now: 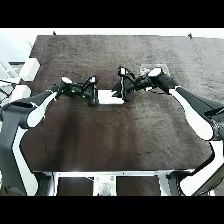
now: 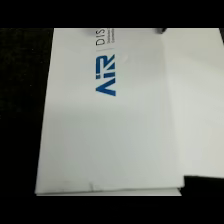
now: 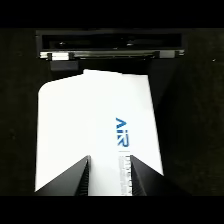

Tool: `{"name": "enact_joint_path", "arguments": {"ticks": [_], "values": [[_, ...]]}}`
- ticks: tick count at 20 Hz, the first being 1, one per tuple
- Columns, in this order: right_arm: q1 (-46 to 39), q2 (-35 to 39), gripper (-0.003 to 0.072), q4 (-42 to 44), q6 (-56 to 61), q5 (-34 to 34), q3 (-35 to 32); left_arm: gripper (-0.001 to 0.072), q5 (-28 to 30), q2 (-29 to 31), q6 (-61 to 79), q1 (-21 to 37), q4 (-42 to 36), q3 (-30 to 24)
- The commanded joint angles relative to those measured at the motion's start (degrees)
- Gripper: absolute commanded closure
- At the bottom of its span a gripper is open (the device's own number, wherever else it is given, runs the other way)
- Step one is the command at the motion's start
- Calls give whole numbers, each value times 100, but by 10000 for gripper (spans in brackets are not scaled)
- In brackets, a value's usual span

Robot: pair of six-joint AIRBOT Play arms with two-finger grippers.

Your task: Fold the box and place the chain.

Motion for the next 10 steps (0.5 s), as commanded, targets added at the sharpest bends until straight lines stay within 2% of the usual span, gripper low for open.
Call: {"name": "enact_joint_path", "arguments": {"ticks": [1,3,6,9,10], "values": [[-7,26,392,138,-63,39,-33,181,-2,0,-4,2,0,-2],[-35,103,392,140,13,487,-42,181,-2,0,-4,4,2,-2],[-46,168,391,140,219,761,-48,181,-2,0,-4,4,0,-2],[-42,127,388,138,212,369,-188,181,0,0,-4,4,0,-2],[-42,81,355,140,212,219,-192,181,0,0,-4,4,2,-2]]}}
